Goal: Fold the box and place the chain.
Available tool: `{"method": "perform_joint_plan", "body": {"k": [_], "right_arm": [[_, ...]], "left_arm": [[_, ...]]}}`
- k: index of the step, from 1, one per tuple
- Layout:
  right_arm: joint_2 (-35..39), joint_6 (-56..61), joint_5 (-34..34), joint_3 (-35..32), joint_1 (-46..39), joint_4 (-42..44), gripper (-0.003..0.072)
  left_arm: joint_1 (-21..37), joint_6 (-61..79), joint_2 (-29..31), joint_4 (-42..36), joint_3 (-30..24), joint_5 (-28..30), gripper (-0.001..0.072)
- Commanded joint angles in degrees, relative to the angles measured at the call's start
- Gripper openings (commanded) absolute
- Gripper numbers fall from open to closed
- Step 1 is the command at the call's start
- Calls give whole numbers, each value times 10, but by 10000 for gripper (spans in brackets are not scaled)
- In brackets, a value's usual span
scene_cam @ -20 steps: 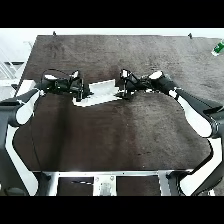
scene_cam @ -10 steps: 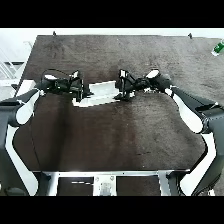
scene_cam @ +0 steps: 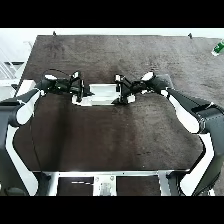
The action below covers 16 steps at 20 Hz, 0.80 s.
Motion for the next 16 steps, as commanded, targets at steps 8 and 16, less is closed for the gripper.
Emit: {"method": "perform_joint_plan", "body": {"k": [8, 16], "right_arm": [[-21, -40, 24, -7, -26, 79, 660], [-29, -70, 10, -7, -15, 79, 657]], "left_arm": [[1, 0, 0, 0, 0, 2, 24], [1, 0, 0, 0, 0, 2, 24]]}}
